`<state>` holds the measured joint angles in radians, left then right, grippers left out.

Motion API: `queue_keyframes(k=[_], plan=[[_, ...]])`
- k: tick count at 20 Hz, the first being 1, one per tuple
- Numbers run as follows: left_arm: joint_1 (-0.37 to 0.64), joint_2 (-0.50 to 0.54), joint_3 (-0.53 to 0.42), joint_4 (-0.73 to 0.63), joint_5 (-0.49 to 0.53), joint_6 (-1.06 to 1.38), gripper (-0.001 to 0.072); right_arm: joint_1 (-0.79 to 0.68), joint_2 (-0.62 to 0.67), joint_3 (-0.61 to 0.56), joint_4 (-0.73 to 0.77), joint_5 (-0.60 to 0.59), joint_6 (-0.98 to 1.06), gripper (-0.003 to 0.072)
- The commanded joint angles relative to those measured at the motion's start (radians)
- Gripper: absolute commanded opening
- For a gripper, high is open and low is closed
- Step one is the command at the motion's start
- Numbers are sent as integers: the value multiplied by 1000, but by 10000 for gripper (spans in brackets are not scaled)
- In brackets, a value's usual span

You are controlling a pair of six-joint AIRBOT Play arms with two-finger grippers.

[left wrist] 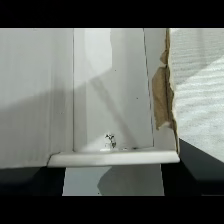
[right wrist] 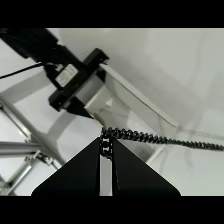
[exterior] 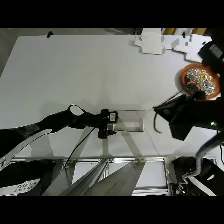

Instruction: Fold the box and place the chain.

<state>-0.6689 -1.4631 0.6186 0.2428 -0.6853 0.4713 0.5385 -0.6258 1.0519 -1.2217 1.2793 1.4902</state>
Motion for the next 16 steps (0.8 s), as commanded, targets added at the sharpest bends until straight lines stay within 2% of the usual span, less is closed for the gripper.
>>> queue_keyframes(k=[1,10,16], plan=[[0,1,0,0,0,0,342,106,3,-77,-54,-145,60,15],[0,1,0,0,0,0,342,117,-60,-246,-3,-227,84,15],[0,1,0,0,0,0,342,200,-185,-330,5,-330,80,15]])
